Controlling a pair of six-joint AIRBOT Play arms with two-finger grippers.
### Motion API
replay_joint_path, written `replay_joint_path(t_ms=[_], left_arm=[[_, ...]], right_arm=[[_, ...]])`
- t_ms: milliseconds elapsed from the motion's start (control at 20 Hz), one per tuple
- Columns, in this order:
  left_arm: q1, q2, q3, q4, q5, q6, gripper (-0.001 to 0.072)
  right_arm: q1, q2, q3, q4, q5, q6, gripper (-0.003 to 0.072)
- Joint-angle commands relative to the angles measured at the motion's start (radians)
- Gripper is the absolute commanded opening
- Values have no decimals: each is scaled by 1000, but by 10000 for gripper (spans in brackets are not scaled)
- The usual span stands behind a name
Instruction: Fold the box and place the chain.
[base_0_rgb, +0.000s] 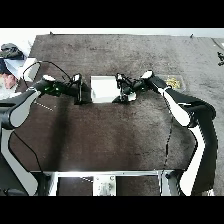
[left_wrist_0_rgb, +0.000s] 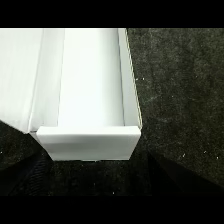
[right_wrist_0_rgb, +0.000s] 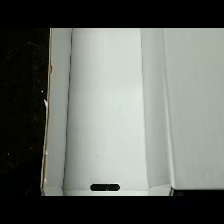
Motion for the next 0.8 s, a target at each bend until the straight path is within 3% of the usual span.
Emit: replay_joint_path(t_ms=[0, 750], left_arm=[[7, 0, 1, -3, 1, 0, 720], [7, -32, 35, -28, -24, 8, 720]], right_arm=[[1, 0, 0, 2, -1, 0, 432], [1, -1, 0, 2, -1, 0, 433]])
